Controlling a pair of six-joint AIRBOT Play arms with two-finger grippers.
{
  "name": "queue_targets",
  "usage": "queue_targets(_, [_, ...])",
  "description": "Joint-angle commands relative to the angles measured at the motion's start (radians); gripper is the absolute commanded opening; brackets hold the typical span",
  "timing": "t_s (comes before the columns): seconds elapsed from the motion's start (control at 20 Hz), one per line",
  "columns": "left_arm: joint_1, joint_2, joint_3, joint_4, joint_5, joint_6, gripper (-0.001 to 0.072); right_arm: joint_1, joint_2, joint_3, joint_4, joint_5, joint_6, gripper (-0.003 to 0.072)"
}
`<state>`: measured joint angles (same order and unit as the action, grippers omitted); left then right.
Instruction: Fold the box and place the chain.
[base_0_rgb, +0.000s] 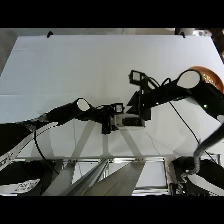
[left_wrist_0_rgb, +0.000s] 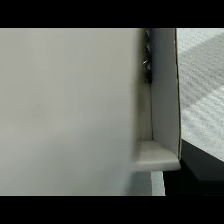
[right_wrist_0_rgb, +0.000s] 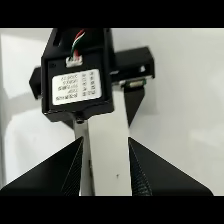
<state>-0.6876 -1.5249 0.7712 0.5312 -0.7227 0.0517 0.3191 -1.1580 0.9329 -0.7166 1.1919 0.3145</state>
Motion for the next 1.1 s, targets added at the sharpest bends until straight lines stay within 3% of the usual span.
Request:
queue_targets(0.0, [0.000, 0.000, 0.000, 0.000, 0.000, 0.000, 0.0373, -0.100, 0.000, 0.000, 0.171, 0.036, -0.089, 0.0313])
queue_targets(0.3, [0.000, 0.000, 0.000, 0.000, 0.000, 0.000, 0.0373, -0.108, -0.098, 0.000, 0.139, -0.002, -0.106, 0.0313])
queue_targets(0.5, [0.000, 0.000, 0.000, 0.000, 0.000, 0.000, 0.0373, -0.069, -0.188, 0.000, 0.084, 0.053, -0.105, 0.0312])
queue_targets(0.6, [0.000, 0.000, 0.000, 0.000, 0.000, 0.000, 0.0373, -0.031, -0.193, -0.002, -0.018, 0.045, -0.100, 0.0312])
queue_targets(1.05, [0.000, 0.000, 0.000, 0.000, 0.000, 0.000, 0.0373, 0.040, -0.178, -0.052, -0.089, 0.006, -0.084, 0.0344])
